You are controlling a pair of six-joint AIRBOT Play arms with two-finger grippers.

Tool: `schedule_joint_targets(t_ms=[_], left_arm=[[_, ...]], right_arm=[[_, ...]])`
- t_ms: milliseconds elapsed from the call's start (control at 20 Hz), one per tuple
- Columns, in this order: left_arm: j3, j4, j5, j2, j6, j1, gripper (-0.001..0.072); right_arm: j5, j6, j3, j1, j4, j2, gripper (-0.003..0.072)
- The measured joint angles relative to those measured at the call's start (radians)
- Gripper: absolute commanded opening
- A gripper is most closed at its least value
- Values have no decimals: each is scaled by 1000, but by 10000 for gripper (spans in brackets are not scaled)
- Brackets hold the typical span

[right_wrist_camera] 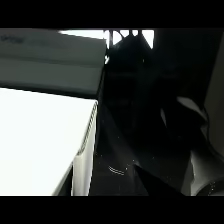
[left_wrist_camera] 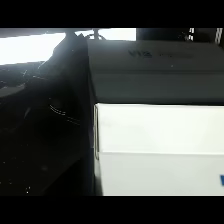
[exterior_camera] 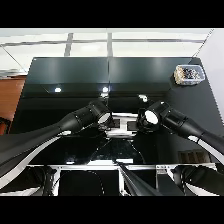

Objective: Fold the box and place the chain.

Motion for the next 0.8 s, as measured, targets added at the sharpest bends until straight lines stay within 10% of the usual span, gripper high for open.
schedule_joint_targets(t_ms=[800], left_arm=[[0,-3,5,0,3,1,27]], right_arm=[[-76,10,-5,0,54,-52,306]])
